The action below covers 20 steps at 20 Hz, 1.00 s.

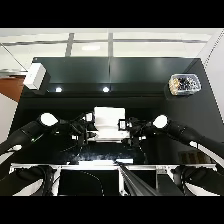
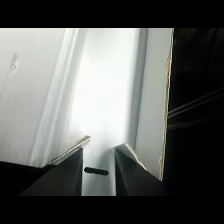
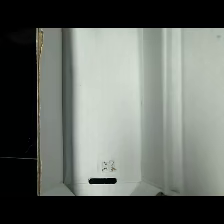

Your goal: Fold the box and place the chain.

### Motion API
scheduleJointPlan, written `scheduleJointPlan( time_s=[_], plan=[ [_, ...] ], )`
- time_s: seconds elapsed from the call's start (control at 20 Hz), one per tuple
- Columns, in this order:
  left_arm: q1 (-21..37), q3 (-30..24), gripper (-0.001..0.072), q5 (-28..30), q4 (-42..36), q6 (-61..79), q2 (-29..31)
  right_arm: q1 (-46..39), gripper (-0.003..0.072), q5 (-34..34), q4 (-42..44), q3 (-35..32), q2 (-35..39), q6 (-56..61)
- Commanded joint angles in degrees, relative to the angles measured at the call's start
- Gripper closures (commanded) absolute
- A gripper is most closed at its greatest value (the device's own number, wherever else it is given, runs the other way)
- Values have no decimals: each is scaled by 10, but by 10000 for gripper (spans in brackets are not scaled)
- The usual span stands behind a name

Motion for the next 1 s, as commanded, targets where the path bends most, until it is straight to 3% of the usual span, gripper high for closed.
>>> scheduleJointPlan(
  time_s=[0.0, 0.25, 0.35, 0.4, 0.45, 0.5, 0.6, 0.65, 0.75, 0.95],
  plan=[
    [0, 0, 490, 7, -16, 16, -17, 0, 204, 0, 0, 0, 0, 0],
    [0, 0, 483, 4, -14, 16, -17, 0, 204, 0, 0, 0, 0, 0],
    [0, 0, 302, 3, -18, 16, -17, 0, 204, 0, 0, 0, 0, 0],
    [0, 0, 289, 3, -16, 16, -17, 0, 204, 0, 0, 0, 0, 0],
    [0, 0, 419, 3, -16, 16, -17, 0, 204, 0, 0, 0, 0, 0],
    [0, 0, 479, 3, -16, 16, -17, 0, 204, 0, 0, 0, 0, 0],
    [0, 0, 331, 1, -18, 15, -17, 0, 204, 0, 0, 0, 0, 0],
    [0, 0, 365, 0, -15, 15, -16, 0, 204, 0, 0, 0, 0, 0],
    [7, 9, 678, -9, 24, 2, -4, 0, 204, 0, 0, 0, 0, 0],
    [88, 44, 680, -63, 179, -162, 69, 0, 204, 0, 0, 0, 0, 0]
  ],
)
